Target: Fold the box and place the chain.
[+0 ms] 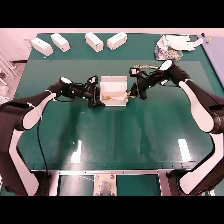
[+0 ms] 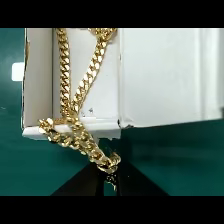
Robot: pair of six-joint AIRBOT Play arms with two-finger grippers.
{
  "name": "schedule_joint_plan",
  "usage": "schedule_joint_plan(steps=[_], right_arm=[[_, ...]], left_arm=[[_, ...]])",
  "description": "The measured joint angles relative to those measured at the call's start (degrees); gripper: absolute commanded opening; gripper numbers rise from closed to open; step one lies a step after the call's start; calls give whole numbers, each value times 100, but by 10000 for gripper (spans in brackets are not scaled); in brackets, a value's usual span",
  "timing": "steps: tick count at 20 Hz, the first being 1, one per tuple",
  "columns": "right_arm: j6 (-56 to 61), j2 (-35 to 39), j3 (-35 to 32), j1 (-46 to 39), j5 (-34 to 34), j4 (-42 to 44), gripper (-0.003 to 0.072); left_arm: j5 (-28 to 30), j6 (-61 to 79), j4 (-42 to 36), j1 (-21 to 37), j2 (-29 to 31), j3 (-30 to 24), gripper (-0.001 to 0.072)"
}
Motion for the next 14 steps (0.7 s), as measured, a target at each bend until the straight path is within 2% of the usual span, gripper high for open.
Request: schedule_joint_plan(steps=[7, 14], right_arm=[[278, 1237, 15, 0, 2, 31, 8], [538, 2500, 15, 385, -776, 203, 6]], left_arm=[[0, 0, 2, 0, 0, 0, 369], [2, 0, 0, 0, 0, 0, 368]])
